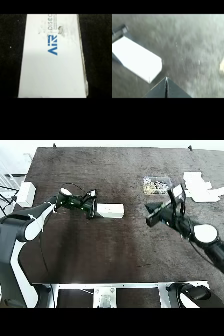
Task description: Fold the box and place the chain.
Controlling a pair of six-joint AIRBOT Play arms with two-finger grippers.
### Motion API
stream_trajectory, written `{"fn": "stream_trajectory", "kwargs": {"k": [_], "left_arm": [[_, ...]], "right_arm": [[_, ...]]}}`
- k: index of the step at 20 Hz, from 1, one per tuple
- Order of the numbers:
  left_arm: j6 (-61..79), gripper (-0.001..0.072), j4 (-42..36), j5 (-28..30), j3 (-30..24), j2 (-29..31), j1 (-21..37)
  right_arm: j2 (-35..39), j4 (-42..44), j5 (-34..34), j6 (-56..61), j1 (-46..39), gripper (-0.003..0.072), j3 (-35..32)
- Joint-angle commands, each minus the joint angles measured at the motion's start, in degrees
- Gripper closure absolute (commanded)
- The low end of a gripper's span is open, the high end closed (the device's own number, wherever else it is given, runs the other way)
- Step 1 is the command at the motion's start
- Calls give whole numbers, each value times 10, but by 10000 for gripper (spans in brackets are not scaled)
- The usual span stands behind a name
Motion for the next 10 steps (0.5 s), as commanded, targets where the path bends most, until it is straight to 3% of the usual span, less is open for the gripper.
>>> {"fn": "stream_trajectory", "kwargs": {"k": [1,6,7,8,10], "left_arm": [[0,233,-2,-1,0,0,0],[-1,237,-4,-14,0,1,0],[-22,391,-9,-16,0,3,0],[-49,691,-9,-22,2,8,2],[-97,694,-11,-18,9,25,7]], "right_arm": [[52,0,-48,5,0,674,-84],[63,0,-50,5,0,674,-109],[63,0,-50,5,0,674,-110],[63,0,-51,4,0,674,-110],[63,-1,-52,4,0,674,-110]]}}
